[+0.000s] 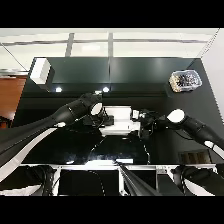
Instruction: Fold the box and place the chain.
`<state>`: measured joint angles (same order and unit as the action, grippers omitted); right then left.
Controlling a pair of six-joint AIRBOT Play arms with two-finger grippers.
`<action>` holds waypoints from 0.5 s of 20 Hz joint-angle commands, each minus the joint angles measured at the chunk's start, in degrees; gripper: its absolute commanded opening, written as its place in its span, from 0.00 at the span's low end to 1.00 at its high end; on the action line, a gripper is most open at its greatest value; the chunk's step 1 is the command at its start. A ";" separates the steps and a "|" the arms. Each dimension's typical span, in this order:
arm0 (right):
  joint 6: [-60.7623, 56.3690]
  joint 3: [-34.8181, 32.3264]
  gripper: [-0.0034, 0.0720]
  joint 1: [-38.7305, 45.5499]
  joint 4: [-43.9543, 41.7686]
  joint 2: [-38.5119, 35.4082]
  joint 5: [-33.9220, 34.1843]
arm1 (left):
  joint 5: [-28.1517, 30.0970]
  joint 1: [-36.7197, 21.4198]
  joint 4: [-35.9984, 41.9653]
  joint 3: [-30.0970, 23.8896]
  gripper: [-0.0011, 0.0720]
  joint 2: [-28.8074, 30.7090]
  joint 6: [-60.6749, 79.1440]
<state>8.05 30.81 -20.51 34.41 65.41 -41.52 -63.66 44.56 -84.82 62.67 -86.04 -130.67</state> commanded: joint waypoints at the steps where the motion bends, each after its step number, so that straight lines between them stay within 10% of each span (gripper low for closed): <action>1: -0.31 0.07 0.92 2.82 2.75 -1.42 -1.77 | -0.04 -0.04 -0.17 0.04 0.05 0.04 0.00; 9: 2.86 -0.13 0.83 2.64 -0.20 -0.13 -3.34 | -0.04 -0.04 -0.20 0.04 0.05 0.04 0.17; 10: 3.23 -0.13 0.70 1.99 -1.18 0.33 -3.32 | -0.07 -0.04 -0.20 0.04 0.05 0.04 0.20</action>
<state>9.32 30.70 -17.96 36.18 64.90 -44.25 -63.72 44.56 -85.01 62.67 -86.04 -130.45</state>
